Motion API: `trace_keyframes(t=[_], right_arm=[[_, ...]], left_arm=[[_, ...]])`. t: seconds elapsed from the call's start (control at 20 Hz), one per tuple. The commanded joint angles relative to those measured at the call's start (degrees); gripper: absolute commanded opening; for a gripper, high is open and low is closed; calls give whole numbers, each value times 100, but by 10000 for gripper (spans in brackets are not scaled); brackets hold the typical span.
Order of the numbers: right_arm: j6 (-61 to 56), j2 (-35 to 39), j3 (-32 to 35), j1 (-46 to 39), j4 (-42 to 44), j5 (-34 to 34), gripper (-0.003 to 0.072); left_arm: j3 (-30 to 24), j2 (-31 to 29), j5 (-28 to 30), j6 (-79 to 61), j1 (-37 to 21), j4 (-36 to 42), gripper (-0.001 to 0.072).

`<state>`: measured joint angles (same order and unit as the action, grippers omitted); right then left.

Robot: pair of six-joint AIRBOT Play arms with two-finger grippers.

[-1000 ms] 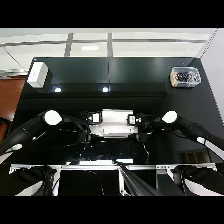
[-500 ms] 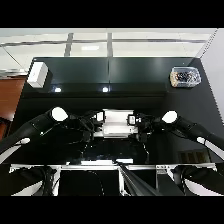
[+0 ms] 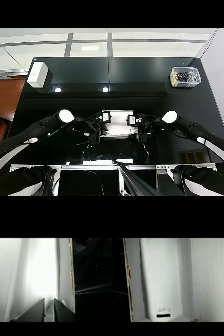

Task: Fold the box and place the chain.

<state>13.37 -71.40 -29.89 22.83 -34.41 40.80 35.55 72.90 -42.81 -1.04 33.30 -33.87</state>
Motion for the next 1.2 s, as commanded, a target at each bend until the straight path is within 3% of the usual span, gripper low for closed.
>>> trace_keyframes(t=[0.0, 0.05, 0.1, 0.15, 0.2, 0.25, 0.3, 0.45, 0.5, 0.7, 0.85, 1.05, 1.15], right_arm=[[-4, 2, -4, 4, 7, -9, 128], [-4, 2, -4, 4, 7, -9, 127], [-4, 2, -4, 4, 7, -9, 128], [-4, 2, -4, 4, 7, -9, 127], [-4, 2, -4, 4, 7, -9, 128], [-4, 2, -4, 4, 7, -9, 127], [-4, 2, -4, 4, 7, -9, 128], [-4, 2, -4, 4, 7, -9, 128], [-4, 2, -4, 4, 7, -9, 128], [-4, 2, -4, 4, 7, -9, 128], [-4, 2, -4, 4, 7, -9, 128], [-4, 2, -4, 4, 7, -9, 128], [-4, 2, -4, 4, 7, -7, 128]], left_arm=[[4, 24, 15, 146, -144, 7, 80], [4, 24, 13, 146, -170, 7, 36], [4, 24, 17, 146, -168, 7, 39], [4, 24, 20, 144, -157, 13, 162], [7, 24, 35, 146, -144, 11, 374], [17, 22, -20, 146, -151, -2, 288], [66, 0, -184, 146, -168, -85, 134], [162, -374, -275, 372, -214, -363, 124], [188, -581, -345, 638, -310, -605, 34], [201, -1534, -1222, 2013, -1200, -1705, 24], [127, -1834, -1635, 3248, -1998, -2122, 24], [-341, -1305, -1543, 6964, -3047, -1954, 24], [-533, -695, -1993, 6763, -3390, -984, 24]])
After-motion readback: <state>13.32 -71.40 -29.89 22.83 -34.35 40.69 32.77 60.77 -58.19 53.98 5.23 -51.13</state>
